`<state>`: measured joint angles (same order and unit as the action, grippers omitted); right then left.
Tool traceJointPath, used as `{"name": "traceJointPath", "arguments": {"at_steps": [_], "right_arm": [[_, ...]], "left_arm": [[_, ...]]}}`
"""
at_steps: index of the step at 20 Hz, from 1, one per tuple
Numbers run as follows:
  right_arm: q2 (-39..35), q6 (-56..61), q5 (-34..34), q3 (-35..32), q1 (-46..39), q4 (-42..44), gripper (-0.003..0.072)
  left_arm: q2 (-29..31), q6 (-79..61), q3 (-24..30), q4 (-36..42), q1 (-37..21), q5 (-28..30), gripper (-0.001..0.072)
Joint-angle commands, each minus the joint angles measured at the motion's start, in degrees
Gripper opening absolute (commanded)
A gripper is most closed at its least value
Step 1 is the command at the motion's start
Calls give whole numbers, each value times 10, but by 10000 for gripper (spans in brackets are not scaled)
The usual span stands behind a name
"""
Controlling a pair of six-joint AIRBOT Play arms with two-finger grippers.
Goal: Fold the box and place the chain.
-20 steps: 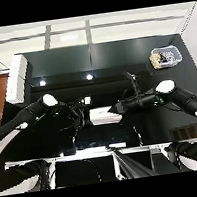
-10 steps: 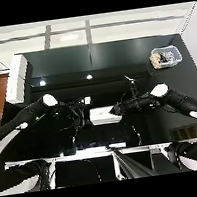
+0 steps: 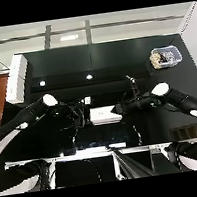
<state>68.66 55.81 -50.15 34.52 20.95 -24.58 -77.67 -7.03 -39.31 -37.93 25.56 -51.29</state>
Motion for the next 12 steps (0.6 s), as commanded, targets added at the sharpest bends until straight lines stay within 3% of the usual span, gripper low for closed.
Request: {"name": "traceJointPath", "arguments": {"at_steps": [1, 4, 8, 11, 12], "right_arm": [[-33, -2, -53, 19, -29, -25, 18], [-90, 0, -113, 54, -76, -55, 18], [-155, 33, -130, 66, -147, -102, 17], [-167, 36, -150, 66, -188, -104, 18], [-167, 36, -154, 66, -198, -105, 17]], "left_arm": [[0, 0, 0, -1, 0, -3, 200], [0, 0, 0, -1, 0, -3, 200], [2, 0, -2, -2, 0, -3, 222], [11, 43, -19, -7, 0, -4, 716], [18, 48, -28, -27, 0, -4, 714]]}}
